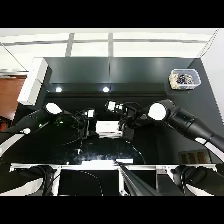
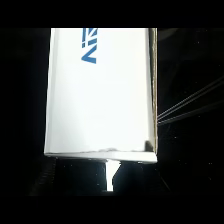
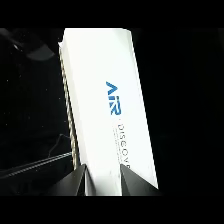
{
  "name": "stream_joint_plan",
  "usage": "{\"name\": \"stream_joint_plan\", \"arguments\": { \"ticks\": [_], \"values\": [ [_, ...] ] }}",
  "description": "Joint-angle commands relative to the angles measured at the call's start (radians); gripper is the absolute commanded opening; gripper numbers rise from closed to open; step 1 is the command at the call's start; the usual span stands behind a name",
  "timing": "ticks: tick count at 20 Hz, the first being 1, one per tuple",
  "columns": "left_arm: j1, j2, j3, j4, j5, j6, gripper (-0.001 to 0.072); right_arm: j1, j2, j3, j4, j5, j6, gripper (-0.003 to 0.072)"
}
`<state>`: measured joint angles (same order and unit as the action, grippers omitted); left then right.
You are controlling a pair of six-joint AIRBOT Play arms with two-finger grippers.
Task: Fold the box and place the chain.
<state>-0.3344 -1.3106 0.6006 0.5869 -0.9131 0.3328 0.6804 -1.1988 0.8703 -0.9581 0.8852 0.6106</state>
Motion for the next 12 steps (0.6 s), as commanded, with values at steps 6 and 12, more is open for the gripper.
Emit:
{"name": "stream_joint_plan", "arguments": {
  "ticks": [6, 12],
  "values": [
    [-0.001, -0.001, 0.0, 0.0, 0.001, 0.0, 0.0396, 0.003, -0.004, 0.0, -0.002, 0.001, 0.004, 0.0243],
    [-0.001, -0.001, 0.0, 0.0, 0.001, 0.0, 0.0396, 0.003, -0.008, 0.0, 0.0, 0.012, 0.008, 0.0244]
  ]
}}
